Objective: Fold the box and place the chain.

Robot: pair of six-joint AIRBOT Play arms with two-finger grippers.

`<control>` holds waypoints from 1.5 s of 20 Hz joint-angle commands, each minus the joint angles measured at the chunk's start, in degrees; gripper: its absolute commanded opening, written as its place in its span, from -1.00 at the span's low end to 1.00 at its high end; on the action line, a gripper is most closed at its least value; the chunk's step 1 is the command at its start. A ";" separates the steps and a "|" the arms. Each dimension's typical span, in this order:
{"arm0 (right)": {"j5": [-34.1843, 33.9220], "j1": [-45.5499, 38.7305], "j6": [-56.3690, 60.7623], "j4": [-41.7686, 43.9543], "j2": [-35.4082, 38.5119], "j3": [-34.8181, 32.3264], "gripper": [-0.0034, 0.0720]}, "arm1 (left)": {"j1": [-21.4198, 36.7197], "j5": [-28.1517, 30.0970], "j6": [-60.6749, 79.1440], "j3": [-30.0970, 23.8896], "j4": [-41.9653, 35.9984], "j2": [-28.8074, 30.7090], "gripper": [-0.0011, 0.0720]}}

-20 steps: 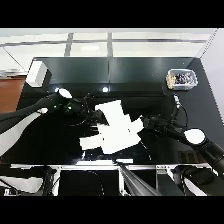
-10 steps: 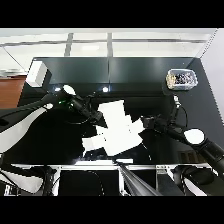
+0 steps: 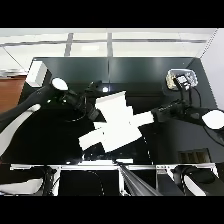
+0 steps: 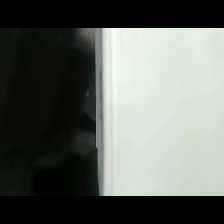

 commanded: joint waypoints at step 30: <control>-6.75 26.01 -48.02 9.27 -9.62 -11.61 0.97 | -5.18 19.17 40.28 -3.82 6.21 -2.49 -0.89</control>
